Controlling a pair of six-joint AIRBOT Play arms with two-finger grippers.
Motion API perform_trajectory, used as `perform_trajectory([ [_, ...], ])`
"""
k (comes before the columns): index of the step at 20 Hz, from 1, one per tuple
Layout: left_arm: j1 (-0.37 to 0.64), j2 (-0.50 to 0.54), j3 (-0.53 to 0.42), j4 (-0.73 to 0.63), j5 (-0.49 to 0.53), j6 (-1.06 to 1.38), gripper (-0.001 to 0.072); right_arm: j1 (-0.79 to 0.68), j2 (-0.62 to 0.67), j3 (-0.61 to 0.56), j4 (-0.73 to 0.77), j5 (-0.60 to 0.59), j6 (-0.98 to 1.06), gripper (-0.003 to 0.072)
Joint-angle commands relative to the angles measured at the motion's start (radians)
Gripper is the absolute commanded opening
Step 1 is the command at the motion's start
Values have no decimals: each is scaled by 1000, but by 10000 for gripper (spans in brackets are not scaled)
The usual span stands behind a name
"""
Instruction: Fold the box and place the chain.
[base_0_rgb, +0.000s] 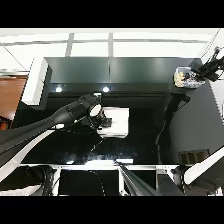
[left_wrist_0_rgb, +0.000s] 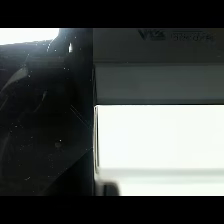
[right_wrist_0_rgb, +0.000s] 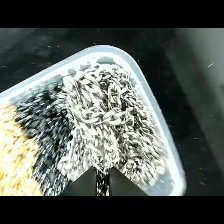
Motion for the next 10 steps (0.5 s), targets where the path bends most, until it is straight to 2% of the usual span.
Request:
perform_trajectory([
  [1,1,0,0,0,2,0,26,-4,92,39,3,64,-108,19],
  [10,1,0,0,3,2,0,26,0,465,39,128,-24,-171,18],
])
